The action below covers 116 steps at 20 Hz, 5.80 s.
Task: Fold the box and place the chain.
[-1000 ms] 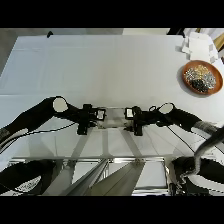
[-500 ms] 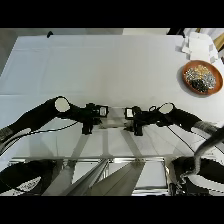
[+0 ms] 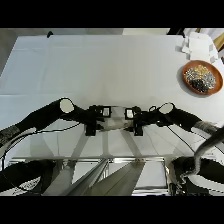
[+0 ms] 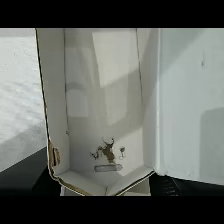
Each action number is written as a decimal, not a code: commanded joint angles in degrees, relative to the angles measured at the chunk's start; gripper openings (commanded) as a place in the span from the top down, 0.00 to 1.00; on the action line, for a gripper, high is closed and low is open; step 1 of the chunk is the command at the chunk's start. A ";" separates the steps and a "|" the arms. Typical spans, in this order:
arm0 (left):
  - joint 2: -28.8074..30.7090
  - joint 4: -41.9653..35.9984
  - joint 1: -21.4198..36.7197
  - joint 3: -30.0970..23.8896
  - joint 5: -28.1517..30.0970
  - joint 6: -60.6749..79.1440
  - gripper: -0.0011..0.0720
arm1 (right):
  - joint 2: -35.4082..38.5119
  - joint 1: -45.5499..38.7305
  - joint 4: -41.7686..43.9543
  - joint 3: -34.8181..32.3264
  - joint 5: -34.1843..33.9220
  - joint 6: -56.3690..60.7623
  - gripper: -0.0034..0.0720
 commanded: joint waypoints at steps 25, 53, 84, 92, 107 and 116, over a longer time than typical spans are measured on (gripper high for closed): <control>23.45 17.73 23.47 -4.61 -17.90 -63.67 0.98 | 0.04 0.00 0.15 0.00 -0.09 0.20 0.56; 7.15 -3.82 13.42 -8.61 -4.63 -65.81 0.93 | 0.04 0.00 0.13 0.00 -0.11 0.20 0.56; 11.43 -5.92 10.82 -7.23 -5.95 -68.63 0.60 | 0.04 0.00 0.13 0.00 -0.09 0.17 0.56; 11.19 -0.90 7.65 -5.95 -3.06 -77.16 0.50 | 0.04 0.00 0.15 0.00 -0.09 0.17 0.56; 0.28 23.17 -6.54 9.60 -6.64 -110.12 0.41 | 0.04 0.00 0.13 0.00 -0.09 0.20 0.56; -3.39 31.65 -8.76 17.07 -16.92 -122.90 0.42 | 0.04 0.00 0.13 0.00 -0.11 0.20 0.56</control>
